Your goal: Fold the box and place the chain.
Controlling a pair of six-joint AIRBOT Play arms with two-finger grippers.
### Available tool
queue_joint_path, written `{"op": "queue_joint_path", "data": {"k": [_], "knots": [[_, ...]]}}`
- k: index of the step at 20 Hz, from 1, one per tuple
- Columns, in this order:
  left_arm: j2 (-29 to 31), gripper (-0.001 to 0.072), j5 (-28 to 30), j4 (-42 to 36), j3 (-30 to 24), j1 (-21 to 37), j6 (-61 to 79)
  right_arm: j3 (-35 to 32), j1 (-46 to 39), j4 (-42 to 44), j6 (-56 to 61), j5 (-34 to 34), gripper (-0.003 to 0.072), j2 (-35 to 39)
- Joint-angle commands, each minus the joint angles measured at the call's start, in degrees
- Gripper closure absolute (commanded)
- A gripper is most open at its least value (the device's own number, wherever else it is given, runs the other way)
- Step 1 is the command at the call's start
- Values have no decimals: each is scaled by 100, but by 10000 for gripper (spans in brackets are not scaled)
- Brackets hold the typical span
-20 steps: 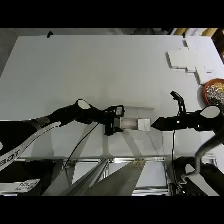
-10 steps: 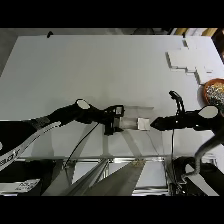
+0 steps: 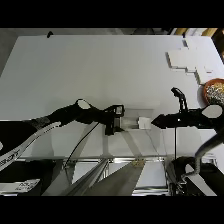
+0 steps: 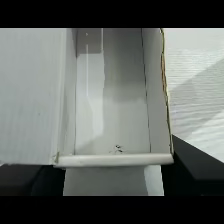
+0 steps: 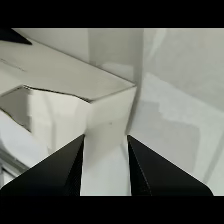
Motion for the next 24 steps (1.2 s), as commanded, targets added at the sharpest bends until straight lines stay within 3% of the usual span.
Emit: {"op": "queue_joint_path", "data": {"k": [1, 6, 9, 11, 15, 20, 24], "knots": [[4, 397, 7, 9, 2, 2, 9, 13, -4, -68, 15, 31, 372, 20], [4, 397, 7, 9, 2, 2, 9, 11, 24, 109, 15, 42, 344, 20], [4, 397, 7, 9, 2, 2, 9, 11, 553, 184, 35, -247, 342, 20], [4, 397, 7, 9, 2, 2, 9, 13, 1058, 50, 457, -612, 282, 17], [4, 397, 7, 9, 2, 2, 7, 15, 1624, -1158, 1985, -990, 279, -22], [4, 397, 9, 9, 2, 2, 9, 525, 2168, -1545, 2583, -997, 281, -470], [4, 397, 7, 9, 2, 2, 7, 1121, 2802, -2889, 4151, -498, 282, -1040]]}}
